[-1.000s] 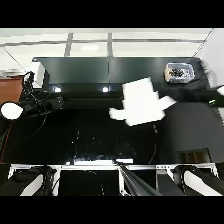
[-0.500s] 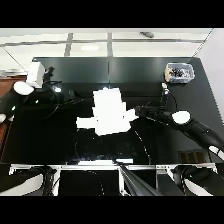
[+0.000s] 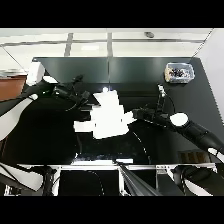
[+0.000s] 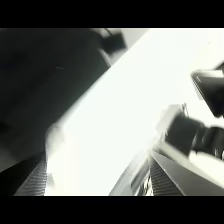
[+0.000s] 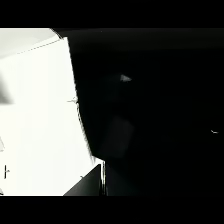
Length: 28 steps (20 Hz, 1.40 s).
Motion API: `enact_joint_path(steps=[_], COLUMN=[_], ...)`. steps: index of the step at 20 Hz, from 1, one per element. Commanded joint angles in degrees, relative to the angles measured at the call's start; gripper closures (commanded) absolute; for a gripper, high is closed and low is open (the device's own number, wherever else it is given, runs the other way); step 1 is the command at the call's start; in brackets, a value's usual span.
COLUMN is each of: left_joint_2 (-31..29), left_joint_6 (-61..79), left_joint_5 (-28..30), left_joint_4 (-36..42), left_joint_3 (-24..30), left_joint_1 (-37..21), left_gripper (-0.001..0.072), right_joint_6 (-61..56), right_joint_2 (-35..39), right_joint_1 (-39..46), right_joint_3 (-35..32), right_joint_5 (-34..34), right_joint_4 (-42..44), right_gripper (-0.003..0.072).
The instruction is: Fold the box and place the chain.
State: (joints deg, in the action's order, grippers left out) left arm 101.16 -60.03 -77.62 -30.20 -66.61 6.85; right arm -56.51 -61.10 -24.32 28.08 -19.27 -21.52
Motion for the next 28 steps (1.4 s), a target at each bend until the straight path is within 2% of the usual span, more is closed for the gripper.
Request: enact_joint_path(steps=[1,2,3,6,11,12,13,20,24,25,26,27,28], left_joint_2=[4.6,5.4,5.8,5.8,5.8,5.8,5.8,5.8,5.8,5.8,5.8,5.8,5.8], left_joint_6=[5.4,7.3,8.9,11.3,11.9,12.1,12.1,10.3,11.0,12.6,14.2,15.1,15.1], left_joint_5=[-11.0,-14.8,-17.6,-18.4,-13.3,-12.2,-11.2,-8.3,-8.8,-9.8,-10.8,-11.5,-11.6], left_joint_4=[-2.2,-4.0,-6.5,-11.5,-14.4,-14.3,-14.1,-14.1,-13.2,-12.2,-10.9,-9.6,-9.2], left_joint_3=[-4.6,-5.7,-6.7,-8.0,-8.0,-8.0,-8.1,-10.5,-10.7,-10.7,-10.7,-10.7,-10.9], left_joint_1=[2.2,2.6,3.0,3.6,4.8,5.0,5.1,5.1,5.1,5.1,5.1,5.0,4.9], left_gripper=[0.0046,0.0136,0.0189,0.0362,0.0369,0.0436,0.0444,0.043,0.0435,0.0468,0.055,0.0571,0.0597], right_joint_6=[0.0,0.0,0.0,0.0,0.0,0.0,0.0,0.0,0.0,0.0,0.0,0.0,0.0], right_joint_2=[0.0,0.0,0.0,0.0,0.0,0.0,0.0,0.0,0.0,0.0,0.0,0.0,0.1], right_joint_1=[-0.1,-0.1,-0.1,-0.1,-0.1,-0.1,-0.1,-0.1,-0.1,-0.1,-0.1,-0.1,-0.1], right_joint_3=[0.0,0.0,0.0,0.0,0.0,0.0,0.0,0.0,0.0,0.0,0.0,0.0,0.0], right_joint_5=[-0.2,-0.2,-0.2,-0.2,0.0,0.0,0.0,-0.2,-0.3,-0.3,-0.3,-0.4,-0.4], right_joint_4=[0.1,0.1,0.1,0.1,0.1,0.1,0.1,0.0,0.0,0.0,0.0,0.0,0.0], right_gripper=[0.0668,0.0669,0.0668,0.0668,0.0669,0.0668,0.0669,0.0669,0.0668,0.0668,0.0668,0.0658,0.0438])
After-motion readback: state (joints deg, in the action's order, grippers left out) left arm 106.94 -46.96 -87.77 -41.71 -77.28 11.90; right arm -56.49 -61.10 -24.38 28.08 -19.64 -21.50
